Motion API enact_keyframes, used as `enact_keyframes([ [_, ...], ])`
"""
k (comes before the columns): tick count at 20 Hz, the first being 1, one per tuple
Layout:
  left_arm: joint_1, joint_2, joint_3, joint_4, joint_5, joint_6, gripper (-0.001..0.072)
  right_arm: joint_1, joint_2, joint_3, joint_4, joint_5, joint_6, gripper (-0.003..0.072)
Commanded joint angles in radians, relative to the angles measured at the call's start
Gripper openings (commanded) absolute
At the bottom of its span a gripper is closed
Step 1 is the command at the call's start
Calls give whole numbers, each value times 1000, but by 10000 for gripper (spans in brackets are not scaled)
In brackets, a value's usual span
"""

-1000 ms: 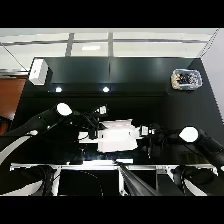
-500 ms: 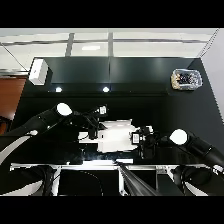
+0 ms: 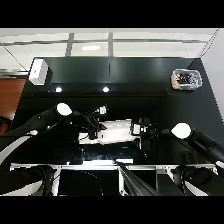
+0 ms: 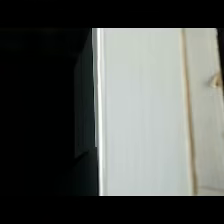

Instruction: Fold the box and place the chain.

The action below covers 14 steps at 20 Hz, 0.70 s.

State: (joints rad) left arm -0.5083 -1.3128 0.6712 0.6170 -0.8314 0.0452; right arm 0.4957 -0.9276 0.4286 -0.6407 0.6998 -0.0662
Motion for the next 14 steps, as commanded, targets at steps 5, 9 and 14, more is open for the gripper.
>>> enact_keyframes([
  [5, 0, 0, 0, 0, -14, 0, 24, -53, -6, 16, 24, -32, -35, 654],
  [9, 0, 0, 0, 0, -14, 0, 24, -65, -14, 16, 63, -11, -37, 654],
  [14, 0, 0, 0, 0, -11, 0, 24, -65, -77, 16, 186, 46, -138, 654],
])
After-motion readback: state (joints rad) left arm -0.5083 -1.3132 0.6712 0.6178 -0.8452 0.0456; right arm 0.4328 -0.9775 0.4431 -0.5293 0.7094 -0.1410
